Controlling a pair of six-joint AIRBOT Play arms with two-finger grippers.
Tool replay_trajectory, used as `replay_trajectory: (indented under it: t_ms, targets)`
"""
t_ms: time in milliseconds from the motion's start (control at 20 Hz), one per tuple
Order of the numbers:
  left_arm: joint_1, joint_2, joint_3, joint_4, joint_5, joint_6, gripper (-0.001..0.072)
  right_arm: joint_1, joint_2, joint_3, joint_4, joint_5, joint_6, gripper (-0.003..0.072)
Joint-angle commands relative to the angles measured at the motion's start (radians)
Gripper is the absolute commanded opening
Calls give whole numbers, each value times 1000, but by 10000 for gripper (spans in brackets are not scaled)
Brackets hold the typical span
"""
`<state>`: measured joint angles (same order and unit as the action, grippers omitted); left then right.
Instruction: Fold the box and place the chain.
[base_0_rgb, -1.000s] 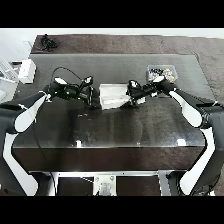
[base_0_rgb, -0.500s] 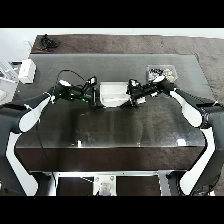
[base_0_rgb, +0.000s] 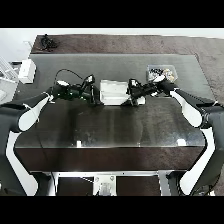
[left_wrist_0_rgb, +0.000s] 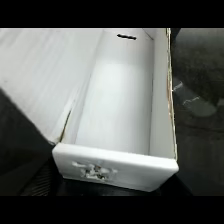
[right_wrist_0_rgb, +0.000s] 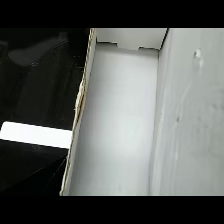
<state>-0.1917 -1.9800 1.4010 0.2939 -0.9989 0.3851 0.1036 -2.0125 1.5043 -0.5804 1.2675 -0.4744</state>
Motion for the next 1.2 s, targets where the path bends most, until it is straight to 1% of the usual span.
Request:
replay_trajectory:
  t_ms: [0,300,450,750,950,1000,1050,1100,1150]
  targets:
    - [1,-15,1,-37,11,46,715,1,0,0,-4,9,-1,497]
    - [1,-16,1,-50,-6,106,715,1,0,0,-4,8,-1,497]
    - [-3,-16,1,-89,-16,137,715,1,0,0,-4,8,-1,497]
    - [-33,-18,1,-93,21,140,715,1,0,0,-4,8,-1,497]
    - [-33,-18,1,-97,23,140,712,1,0,0,-4,9,-1,497]
    - [-33,-18,1,-93,24,140,650,1,0,0,-4,8,-1,497]
    - [-33,-18,1,-91,27,139,525,1,0,0,-4,8,-1,497]
    - [-32,-18,1,-84,31,138,464,1,0,0,-4,8,-1,497]
    - [-33,-18,1,-82,39,139,464,1,0,0,-4,9,-1,497]
